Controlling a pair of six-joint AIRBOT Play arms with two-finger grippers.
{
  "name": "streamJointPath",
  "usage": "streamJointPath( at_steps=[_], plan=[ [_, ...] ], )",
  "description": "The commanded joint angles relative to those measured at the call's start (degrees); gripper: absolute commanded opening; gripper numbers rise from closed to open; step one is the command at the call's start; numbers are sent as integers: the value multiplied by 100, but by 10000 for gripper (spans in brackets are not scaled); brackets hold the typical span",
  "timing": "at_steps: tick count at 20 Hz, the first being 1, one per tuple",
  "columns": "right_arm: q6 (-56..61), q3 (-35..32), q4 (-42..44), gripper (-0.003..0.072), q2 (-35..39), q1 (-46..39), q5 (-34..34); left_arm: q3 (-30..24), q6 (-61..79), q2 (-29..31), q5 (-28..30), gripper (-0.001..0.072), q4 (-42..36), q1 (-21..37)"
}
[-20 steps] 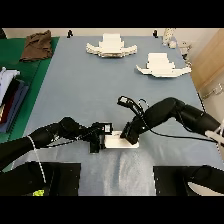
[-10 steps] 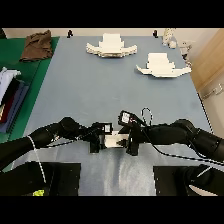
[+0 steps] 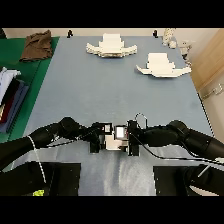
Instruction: Fold the box.
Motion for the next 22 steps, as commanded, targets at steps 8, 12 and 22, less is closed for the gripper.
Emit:
streamJointPath(
  at_steps=[8, 12, 22],
  plan=[
    [-365, 4, -354, 588, 236, 11, 339, 4, 2, 4, 0, 377, 2, 4],
    [-391, 4, -358, 587, 299, 11, 566, 4, 0, 4, 0, 377, 2, 2],
    [-470, 2, -308, 371, -22, 13, 793, 4, 2, 4, 0, 378, 2, 4]
  ],
)
